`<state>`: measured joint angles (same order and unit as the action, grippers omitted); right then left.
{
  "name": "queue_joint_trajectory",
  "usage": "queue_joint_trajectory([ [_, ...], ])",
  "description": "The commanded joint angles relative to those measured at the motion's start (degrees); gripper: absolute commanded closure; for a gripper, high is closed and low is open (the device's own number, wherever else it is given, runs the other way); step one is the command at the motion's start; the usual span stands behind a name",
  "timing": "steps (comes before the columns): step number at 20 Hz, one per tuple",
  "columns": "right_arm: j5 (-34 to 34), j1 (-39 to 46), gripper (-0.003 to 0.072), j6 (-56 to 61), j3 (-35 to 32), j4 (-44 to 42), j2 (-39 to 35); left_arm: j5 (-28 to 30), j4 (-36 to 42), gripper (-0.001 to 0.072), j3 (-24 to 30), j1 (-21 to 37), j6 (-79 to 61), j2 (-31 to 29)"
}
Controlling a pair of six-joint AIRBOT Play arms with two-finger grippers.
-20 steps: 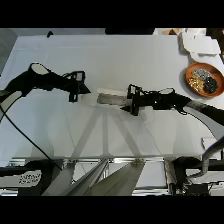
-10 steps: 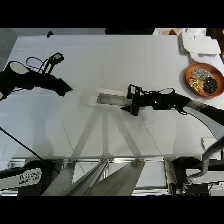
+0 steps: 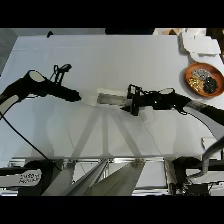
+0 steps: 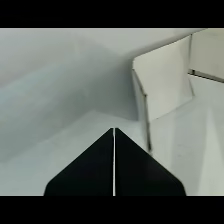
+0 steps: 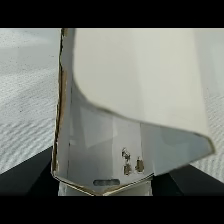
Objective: Fold the box and place the chain.
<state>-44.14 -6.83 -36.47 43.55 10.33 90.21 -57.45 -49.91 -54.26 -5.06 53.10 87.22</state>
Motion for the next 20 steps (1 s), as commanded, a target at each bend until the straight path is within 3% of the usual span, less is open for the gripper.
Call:
queue_joint_trajectory([
  [1,0.0,0.0,0.0189,0.0,0.0,0.0,0.0,0.3,3.2,0.0707,0.2,-3.1,2.8,2.0],
  [6,0.0,0.0,0.0189,0.0,0.0,0.0,0.0,0.9,3.2,0.0708,0.2,-4.3,2.7,2.0],
  [12,0.0,0.0,0.0189,0.0,0.0,0.0,0.0,0.3,13.4,0.0705,0.2,-4.3,2.2,1.9],
  [20,0.0,0.0,0.0189,0.0,0.0,0.0,0.0,-1.5,14.0,0.0673,0.2,-4.7,0.6,1.7],
])
